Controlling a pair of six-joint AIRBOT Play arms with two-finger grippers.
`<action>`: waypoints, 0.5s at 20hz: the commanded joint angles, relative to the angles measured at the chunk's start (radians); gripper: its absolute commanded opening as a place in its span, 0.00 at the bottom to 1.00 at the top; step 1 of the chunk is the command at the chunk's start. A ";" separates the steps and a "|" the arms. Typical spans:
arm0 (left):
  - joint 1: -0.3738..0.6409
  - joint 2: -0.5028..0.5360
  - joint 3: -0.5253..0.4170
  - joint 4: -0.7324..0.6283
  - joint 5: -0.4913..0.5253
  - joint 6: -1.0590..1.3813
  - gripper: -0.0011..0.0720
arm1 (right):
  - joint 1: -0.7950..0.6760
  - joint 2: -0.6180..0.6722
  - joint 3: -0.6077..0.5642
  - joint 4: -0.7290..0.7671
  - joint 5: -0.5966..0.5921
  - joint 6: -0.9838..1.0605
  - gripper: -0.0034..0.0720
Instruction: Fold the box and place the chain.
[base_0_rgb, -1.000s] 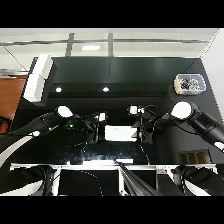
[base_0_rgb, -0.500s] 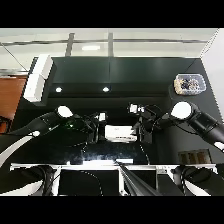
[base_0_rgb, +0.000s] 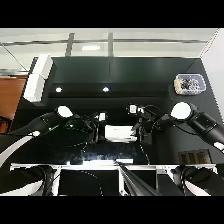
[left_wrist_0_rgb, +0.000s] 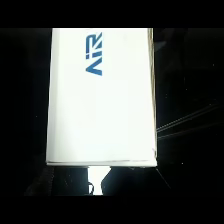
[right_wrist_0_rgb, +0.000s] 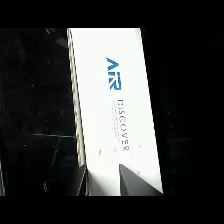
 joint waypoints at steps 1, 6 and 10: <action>0.000 0.000 0.001 0.000 0.000 0.000 0.68 | 0.001 -0.001 -0.006 0.000 0.002 0.000 0.35; 0.000 0.000 0.001 0.000 0.000 0.000 0.68 | 0.001 -0.001 -0.006 0.000 -0.003 0.000 0.49; 0.000 0.000 0.001 0.000 0.000 0.000 0.68 | 0.001 -0.002 -0.012 -0.001 -0.003 0.000 0.49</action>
